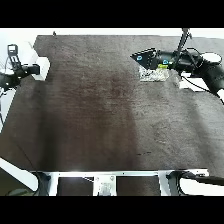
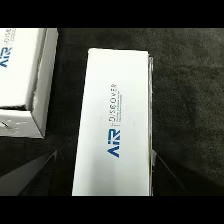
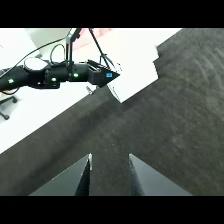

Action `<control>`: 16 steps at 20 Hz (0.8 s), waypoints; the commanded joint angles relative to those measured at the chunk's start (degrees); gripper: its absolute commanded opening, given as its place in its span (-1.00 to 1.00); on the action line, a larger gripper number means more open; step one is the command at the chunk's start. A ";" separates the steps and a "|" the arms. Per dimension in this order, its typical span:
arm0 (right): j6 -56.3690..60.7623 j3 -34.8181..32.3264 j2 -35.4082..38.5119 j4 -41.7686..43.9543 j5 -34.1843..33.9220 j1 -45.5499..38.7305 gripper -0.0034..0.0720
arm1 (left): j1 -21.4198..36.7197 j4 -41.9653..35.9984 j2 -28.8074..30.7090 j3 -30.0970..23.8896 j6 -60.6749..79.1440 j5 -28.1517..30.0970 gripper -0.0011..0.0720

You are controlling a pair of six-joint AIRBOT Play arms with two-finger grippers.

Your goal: Fold the box and place the chain.

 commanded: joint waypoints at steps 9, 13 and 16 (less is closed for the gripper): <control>12.20 -0.28 19.96 -18.40 -9.29 0.22 -0.88 | 4.24 -0.44 27.21 -1.77 2.56 -34.62 -0.93; 17.99 -7.28 32.59 -27.36 -17.49 0.15 -0.88 | 0.39 -7.06 47.08 -11.89 8.26 -29.79 -0.93; 17.97 -17.35 42.16 -29.55 -22.88 0.02 -0.89 | -3.21 -8.39 60.78 -22.84 11.30 -28.26 -0.93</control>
